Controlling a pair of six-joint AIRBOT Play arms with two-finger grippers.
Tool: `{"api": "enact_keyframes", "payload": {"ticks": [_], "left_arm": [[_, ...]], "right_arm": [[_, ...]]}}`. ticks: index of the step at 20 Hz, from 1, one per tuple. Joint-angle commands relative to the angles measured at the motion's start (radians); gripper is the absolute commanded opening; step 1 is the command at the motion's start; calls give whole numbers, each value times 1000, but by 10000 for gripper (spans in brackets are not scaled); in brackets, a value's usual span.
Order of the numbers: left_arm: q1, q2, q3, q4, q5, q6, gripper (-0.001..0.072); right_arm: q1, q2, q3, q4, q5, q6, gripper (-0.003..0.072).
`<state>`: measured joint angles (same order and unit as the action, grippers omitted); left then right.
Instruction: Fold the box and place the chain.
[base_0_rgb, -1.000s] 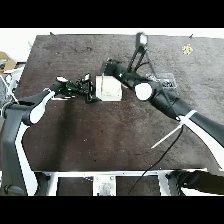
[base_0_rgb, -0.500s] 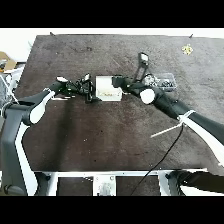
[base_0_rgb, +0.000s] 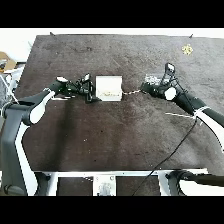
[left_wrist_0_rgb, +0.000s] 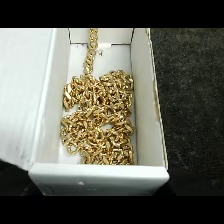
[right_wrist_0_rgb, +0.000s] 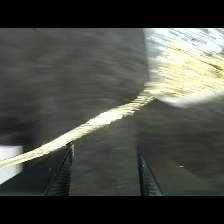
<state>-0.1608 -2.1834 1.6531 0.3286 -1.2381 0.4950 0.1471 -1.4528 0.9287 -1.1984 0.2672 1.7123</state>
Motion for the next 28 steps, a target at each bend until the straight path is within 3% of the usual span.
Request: {"api": "enact_keyframes", "payload": {"ticks": [1,3,5,9,10,11,12,13,14,15,18,22,25,28], "left_arm": [[0,0,0,0,0,0,224],[0,0,0,0,0,0,224],[0,0,0,0,0,0,224],[0,0,0,0,0,0,224],[0,0,0,0,0,0,223],[0,0,0,0,0,0,224],[0,0,0,0,0,0,224],[0,0,0,0,0,0,224],[0,0,0,0,0,0,224],[0,0,0,0,0,0,224],[0,0,0,0,0,0,224],[0,0,0,0,0,0,224],[0,0,0,0,0,0,224],[0,0,0,0,0,0,224]], "right_arm": [[-35,-80,-10,80,-90,16,435],[-13,-111,5,90,-139,17,435],[5,-139,19,125,-193,16,297],[16,-207,79,178,-218,17,304],[14,-220,85,192,-229,17,354],[13,-230,85,201,-239,17,352],[11,-235,85,206,-243,17,268],[11,-238,85,214,-246,17,254],[11,-238,85,212,-248,17,98],[12,-232,85,228,-242,18,5],[54,-143,85,214,-192,2,4],[152,72,105,86,-227,0,4],[229,194,179,-24,-231,1,5],[307,225,261,-89,-230,1,4]]}}
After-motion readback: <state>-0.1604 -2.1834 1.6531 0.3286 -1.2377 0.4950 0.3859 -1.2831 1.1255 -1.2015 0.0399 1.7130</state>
